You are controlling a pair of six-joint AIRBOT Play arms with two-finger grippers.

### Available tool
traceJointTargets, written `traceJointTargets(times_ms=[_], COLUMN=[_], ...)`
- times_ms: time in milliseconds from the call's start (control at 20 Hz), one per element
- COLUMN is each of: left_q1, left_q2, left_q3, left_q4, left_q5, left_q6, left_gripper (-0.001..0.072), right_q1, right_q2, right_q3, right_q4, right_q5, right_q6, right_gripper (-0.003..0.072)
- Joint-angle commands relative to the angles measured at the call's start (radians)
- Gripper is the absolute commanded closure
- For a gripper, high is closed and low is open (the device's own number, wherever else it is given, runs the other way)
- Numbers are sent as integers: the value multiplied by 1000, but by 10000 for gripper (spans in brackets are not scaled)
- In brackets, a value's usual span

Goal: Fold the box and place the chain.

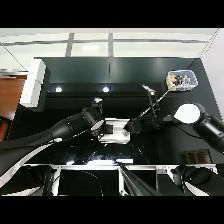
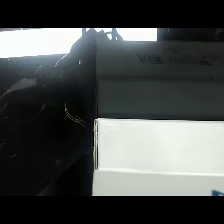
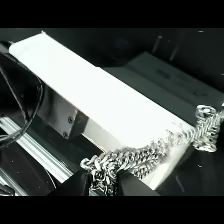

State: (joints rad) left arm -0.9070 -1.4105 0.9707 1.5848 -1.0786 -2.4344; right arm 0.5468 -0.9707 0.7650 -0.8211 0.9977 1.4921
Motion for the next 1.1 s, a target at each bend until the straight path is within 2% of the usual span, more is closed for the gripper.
traceJointTargets(times_ms=[0, 150, 200, 250, 400, 500, 550, 650, 700, 750, 900, 1050], left_q1=[1, 1, 1, 1, 1, 1, 1, 1, 1, 1, 1, 1], left_q2=[0, 0, 0, 0, 0, 0, 0, 0, 0, 0, 0, 0], left_q3=[0, 0, 0, 0, 0, 0, 0, 0, 0, 0, 0, 0], left_q4=[0, 0, 0, 0, 0, 0, 0, 0, 0, 0, 0, 0], left_q5=[0, 0, 0, 0, 0, 0, 0, 0, 0, 0, 0, 1], left_q6=[0, 0, 0, 0, 0, 0, 0, 0, 0, 0, 0, 0], left_gripper=[682, 682, 682, 682, 682, 681, 682, 682, 682, 681, 682, 682], right_q1=[29, 17, 2, -23, -145, -251, -299, -382, -411, -444, -509, -536], right_q2=[-45, -47, -46, -45, 0, 47, 54, 49, 31, -18, -211, -404], right_q3=[-6, -6, -6, -3, -3, -4, -4, -38, -60, -60, 13, 171], right_q4=[23, 15, 16, 13, -71, -240, -357, -639, -721, -735, -692, -631], right_q5=[-41, -39, -23, 15, 143, 159, 126, -42, -116, -159, -278, -325], right_q6=[-8, -8, -8, -10, -27, -20, -3, 167, 262, 277, 288, 354], right_gripper=[673, 652, 396, 243, 244, 243, 243, 241, 171, -2, -2, -1])
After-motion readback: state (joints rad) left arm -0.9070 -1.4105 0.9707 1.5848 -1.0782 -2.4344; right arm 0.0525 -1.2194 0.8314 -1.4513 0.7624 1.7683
